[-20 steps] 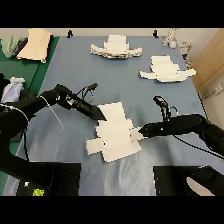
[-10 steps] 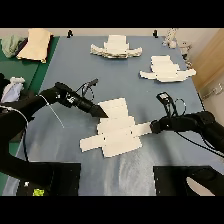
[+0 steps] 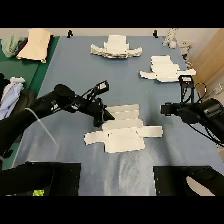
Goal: Fold the box.
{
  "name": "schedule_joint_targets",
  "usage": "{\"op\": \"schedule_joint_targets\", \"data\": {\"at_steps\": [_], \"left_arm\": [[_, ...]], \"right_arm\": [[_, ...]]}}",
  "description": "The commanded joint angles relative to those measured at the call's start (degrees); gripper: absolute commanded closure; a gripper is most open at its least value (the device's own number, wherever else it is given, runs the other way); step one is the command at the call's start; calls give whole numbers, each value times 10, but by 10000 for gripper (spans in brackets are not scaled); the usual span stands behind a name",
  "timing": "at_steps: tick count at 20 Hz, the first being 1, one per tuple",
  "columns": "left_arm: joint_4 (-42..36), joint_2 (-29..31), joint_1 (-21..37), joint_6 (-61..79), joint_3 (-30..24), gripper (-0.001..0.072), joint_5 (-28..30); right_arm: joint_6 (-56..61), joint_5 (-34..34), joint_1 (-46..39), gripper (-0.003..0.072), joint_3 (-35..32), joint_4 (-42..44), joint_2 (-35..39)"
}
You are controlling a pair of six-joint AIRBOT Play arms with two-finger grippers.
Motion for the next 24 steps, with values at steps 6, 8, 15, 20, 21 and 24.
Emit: {"op": "schedule_joint_targets", "data": {"at_steps": [6,8,15,20,21,24], "left_arm": [[7,70,-109,34,-112,701,206],[5,70,-129,41,-119,701,239],[4,96,-147,82,-112,697,264],[4,164,-148,199,-104,702,274],[4,174,-153,198,-113,703,282],[1,191,-203,199,-155,704,355]], "right_arm": [[39,12,0,256,9,32,-1],[39,12,0,255,9,32,0],[39,12,0,256,9,37,0],[40,12,0,256,9,42,-1],[40,12,0,256,9,47,-1],[40,15,0,256,9,54,-1]]}}
